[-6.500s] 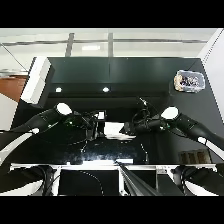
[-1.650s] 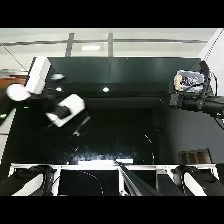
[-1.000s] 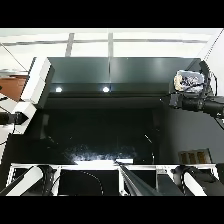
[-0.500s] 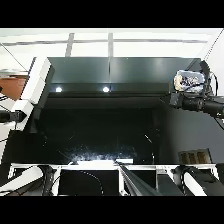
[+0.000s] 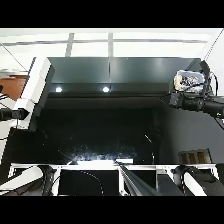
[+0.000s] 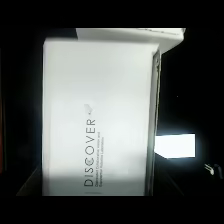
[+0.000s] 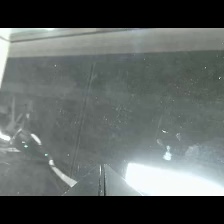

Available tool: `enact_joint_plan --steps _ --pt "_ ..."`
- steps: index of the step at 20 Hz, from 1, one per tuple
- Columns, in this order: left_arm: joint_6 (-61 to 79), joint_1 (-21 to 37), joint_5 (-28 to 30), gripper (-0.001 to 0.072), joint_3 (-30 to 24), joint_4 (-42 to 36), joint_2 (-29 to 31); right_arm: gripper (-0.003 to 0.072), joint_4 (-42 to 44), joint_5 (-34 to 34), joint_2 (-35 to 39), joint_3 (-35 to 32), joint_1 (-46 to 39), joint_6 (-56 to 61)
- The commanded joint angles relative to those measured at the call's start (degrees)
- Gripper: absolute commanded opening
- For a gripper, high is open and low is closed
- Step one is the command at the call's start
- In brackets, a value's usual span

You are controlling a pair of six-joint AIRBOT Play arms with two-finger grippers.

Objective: Fold the box and place the chain.

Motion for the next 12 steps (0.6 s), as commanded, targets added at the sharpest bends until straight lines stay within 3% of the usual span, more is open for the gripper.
enact_joint_plan --steps 1,4,8,10,11,12 --pt "0.0 -0.9 -0.7 0.0713 0.6 0.0 2.0 0.0038 0.0 0.8 0.0 0.0 0.0 0.0" --pt "-0.1 -1.0 -1.1 0.0713 1.7 -0.8 6.0 0.0038 0.0 1.2 0.0 0.0 0.0 0.0" --pt "-1.9 -1.3 -1.2 0.0712 3.0 -8.3 10.6 0.0038 0.0 1.2 0.0 0.0 0.0 0.0" --pt "-7.1 -4.5 -1.6 0.069 3.1 -12.9 12.7 0.0038 0.0 0.7 0.0 0.0 0.0 0.0" --pt "-9.2 -8.0 -3.7 0.0548 3.5 -14.2 13.6 0.0038 0.0 -0.4 0.0 0.0 0.0 0.0" --pt "-10.4 -12.0 -6.9 0.029 4.0 -14.7 14.1 0.0038 0.0 -1.8 0.0 0.0 0.0 0.0"
